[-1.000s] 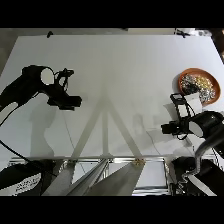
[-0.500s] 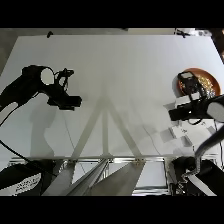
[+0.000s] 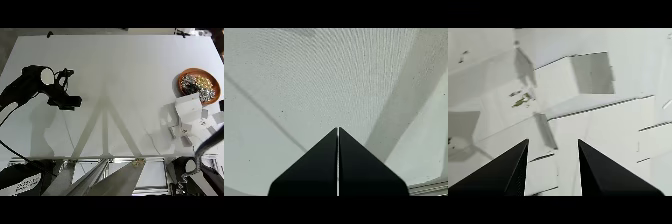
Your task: Fold the box and place the chain.
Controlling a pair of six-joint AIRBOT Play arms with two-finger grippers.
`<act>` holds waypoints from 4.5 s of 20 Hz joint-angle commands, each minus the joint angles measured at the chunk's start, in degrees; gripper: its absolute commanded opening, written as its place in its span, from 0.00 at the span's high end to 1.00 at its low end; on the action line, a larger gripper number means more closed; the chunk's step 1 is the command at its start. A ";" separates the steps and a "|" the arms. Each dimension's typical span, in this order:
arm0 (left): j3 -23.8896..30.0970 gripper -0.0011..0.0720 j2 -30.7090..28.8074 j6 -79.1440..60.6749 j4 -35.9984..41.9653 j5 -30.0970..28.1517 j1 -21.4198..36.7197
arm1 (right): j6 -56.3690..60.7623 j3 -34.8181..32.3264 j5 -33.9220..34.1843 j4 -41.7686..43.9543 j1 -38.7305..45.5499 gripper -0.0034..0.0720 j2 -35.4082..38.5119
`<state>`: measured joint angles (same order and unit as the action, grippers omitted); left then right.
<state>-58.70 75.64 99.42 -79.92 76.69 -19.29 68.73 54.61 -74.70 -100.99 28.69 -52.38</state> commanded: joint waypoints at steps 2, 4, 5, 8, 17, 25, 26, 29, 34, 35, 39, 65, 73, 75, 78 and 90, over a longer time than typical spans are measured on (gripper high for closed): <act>0.02 0.97 0.00 0.00 0.00 0.00 -0.02 | -2.97 0.66 9.42 -1.20 10.21 0.44 -5.77; 0.02 0.97 0.00 0.00 0.00 0.02 -0.02 | -5.42 1.64 8.72 -1.57 11.78 0.29 -11.69; 0.02 0.97 0.00 0.00 0.00 0.00 -0.02 | -6.84 2.62 7.80 -2.43 12.17 0.20 -14.82; 0.02 0.97 0.00 0.00 0.00 0.02 -0.02 | -13.16 5.35 4.96 -3.69 12.15 0.20 -22.25; 0.02 0.97 0.00 0.00 0.00 0.02 -0.02 | -21.24 5.62 10.51 -1.84 12.15 0.22 -32.00; 0.02 0.97 0.00 0.00 0.00 0.02 -0.02 | -21.27 5.62 9.09 2.36 11.43 0.85 -35.56; 0.02 0.97 0.00 0.00 0.00 0.02 -0.02 | -21.29 5.62 7.65 2.82 11.17 0.94 -35.21; 0.02 0.97 0.00 0.00 0.00 0.00 -0.02 | -24.70 5.62 2.03 8.81 10.60 0.95 -33.44; 0.02 0.97 0.00 0.00 0.02 0.02 -0.02 | -30.25 5.53 -4.17 24.65 7.04 0.95 -25.22; 0.02 0.97 0.00 0.00 0.00 0.02 -0.02 | -30.25 5.49 -4.22 26.82 5.25 0.95 -23.12; 0.02 0.97 0.00 0.00 0.00 0.00 -0.02 | -29.70 1.31 -3.69 36.52 -5.46 0.95 -15.37; 0.02 0.97 0.02 -9.14 -0.24 -8.50 -0.13 | 17.46 -18.69 32.30 29.00 -51.43 0.95 -12.74; 0.02 0.19 0.04 -38.62 7.23 -13.57 -0.07 | 17.84 -18.69 32.24 29.38 -51.43 0.95 -12.74; 0.02 0.09 0.22 -44.61 10.93 -15.61 -0.11 | 17.84 -18.69 32.11 29.57 -51.43 0.95 -12.74; 0.00 0.03 0.31 -45.68 17.35 -22.80 -0.11 | 17.81 -18.69 32.04 30.73 -51.43 0.95 -12.74; -0.02 0.03 6.47 -71.10 33.31 -9.66 3.19 | 17.79 -18.69 31.95 30.97 -51.43 0.95 -12.74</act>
<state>-58.70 79.26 35.42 -50.30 60.51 -16.56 86.54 35.94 -42.70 -70.28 -22.70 -65.17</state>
